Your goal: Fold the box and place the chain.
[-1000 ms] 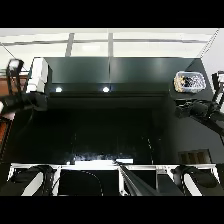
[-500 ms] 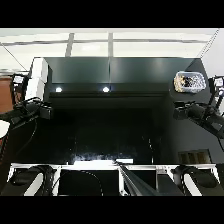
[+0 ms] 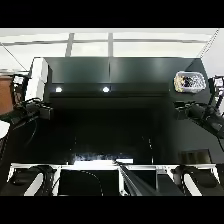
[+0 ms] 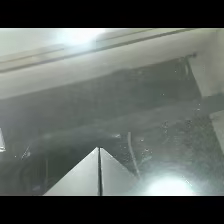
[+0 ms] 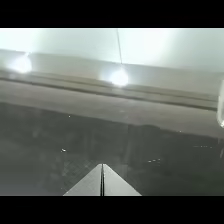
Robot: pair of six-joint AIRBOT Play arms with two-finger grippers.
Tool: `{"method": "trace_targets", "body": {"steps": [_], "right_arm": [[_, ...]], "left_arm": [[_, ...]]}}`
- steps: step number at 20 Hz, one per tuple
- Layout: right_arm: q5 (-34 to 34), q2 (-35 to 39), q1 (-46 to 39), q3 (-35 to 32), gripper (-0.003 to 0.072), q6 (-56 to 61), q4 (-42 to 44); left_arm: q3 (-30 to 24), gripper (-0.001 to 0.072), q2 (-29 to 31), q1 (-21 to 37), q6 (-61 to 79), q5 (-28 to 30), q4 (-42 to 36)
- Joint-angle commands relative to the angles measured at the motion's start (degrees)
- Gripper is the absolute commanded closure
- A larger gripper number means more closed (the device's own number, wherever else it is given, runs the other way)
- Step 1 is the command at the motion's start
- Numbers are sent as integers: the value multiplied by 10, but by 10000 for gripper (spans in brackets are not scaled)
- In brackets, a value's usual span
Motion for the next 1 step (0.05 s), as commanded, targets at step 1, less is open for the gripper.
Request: {"method": "trace_targets", "body": {"steps": [1], "right_arm": [[0, 1, 0, 0, 676, 0, 0]], "left_arm": [[0, 684, 0, 0, 0, 0, 0]]}}
